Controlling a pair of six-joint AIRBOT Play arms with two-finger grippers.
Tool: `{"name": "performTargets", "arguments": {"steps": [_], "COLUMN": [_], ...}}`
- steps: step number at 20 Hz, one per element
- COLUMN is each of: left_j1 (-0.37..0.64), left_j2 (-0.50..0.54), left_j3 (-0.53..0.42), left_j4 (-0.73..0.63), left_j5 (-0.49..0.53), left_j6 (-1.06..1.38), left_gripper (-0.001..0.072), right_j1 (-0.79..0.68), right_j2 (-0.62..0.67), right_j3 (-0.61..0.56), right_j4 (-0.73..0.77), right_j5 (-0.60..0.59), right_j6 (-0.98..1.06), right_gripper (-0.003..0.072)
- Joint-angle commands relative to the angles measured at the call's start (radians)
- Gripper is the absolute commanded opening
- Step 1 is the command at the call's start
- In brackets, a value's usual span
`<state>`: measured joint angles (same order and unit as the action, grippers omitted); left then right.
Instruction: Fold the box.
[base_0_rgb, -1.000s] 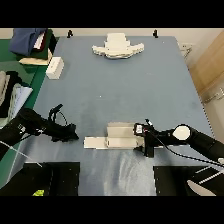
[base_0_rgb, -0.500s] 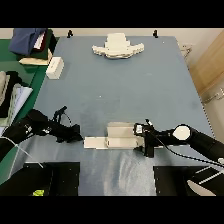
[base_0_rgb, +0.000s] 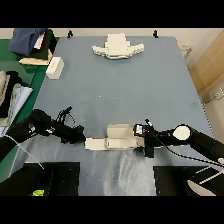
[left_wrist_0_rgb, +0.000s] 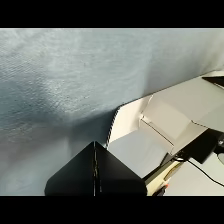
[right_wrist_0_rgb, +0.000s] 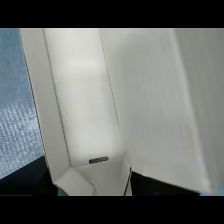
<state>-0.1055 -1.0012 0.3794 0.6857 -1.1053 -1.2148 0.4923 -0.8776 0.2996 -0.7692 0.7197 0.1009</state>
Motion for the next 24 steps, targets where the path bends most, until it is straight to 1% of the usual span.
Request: {"name": "performTargets", "arguments": {"steps": [1,3,5,8,9,11,13,14,16,17,18,20,24], "left_j1": [-0.019,-0.019,-0.019,-0.018,-0.020,-0.029,-0.081,-0.119,-0.169,-0.181,-0.190,-0.220,-0.293], "left_j2": [0.000,0.000,0.000,0.000,0.000,0.000,-0.001,0.000,0.000,0.000,0.000,0.000,0.000], "left_j3": [0.000,0.005,0.011,0.033,0.035,0.034,0.034,0.034,0.037,0.037,0.037,0.037,0.046], "left_j4": [-0.098,-0.147,-0.156,-0.159,-0.159,-0.149,-0.101,-0.059,0.068,0.126,0.153,0.132,0.035], "left_j5": [-0.065,-0.083,-0.089,-0.126,-0.121,-0.093,-0.023,0.023,0.087,0.099,0.100,0.098,0.106], "left_j6": [0.062,0.079,0.079,0.079,0.077,0.070,0.044,0.011,-0.116,-0.173,-0.200,-0.199,-0.188], "left_gripper": [0.0014,0.0015,0.0015,0.0015,0.0015,0.0014,0.0014,0.0015,0.0015,0.0015,0.0015,0.0015,0.0015], "right_j1": [0.000,0.000,0.000,0.000,0.000,0.000,0.000,0.000,0.000,0.000,0.000,0.000,0.000], "right_j2": [0.000,0.000,0.000,0.000,0.000,0.000,0.000,0.000,0.000,0.000,0.000,0.000,0.000], "right_j3": [0.000,0.000,0.000,0.000,0.000,0.000,0.000,0.000,0.000,0.000,0.000,0.000,0.000], "right_j4": [0.003,0.003,0.003,0.003,0.003,0.003,0.003,0.003,0.003,0.003,0.003,0.003,0.003], "right_j5": [-0.003,-0.003,-0.003,-0.003,-0.003,-0.003,-0.003,-0.003,-0.003,-0.003,-0.003,-0.003,-0.003], "right_j6": [0.003,0.003,0.003,0.003,0.003,0.003,0.003,0.003,0.003,0.003,0.003,0.003,0.003], "right_gripper": [0.0520,0.0520,0.0520,0.0519,0.0520,0.0520,0.0520,0.0520,0.0519,0.0520,0.0519,0.0520,0.0520]}}
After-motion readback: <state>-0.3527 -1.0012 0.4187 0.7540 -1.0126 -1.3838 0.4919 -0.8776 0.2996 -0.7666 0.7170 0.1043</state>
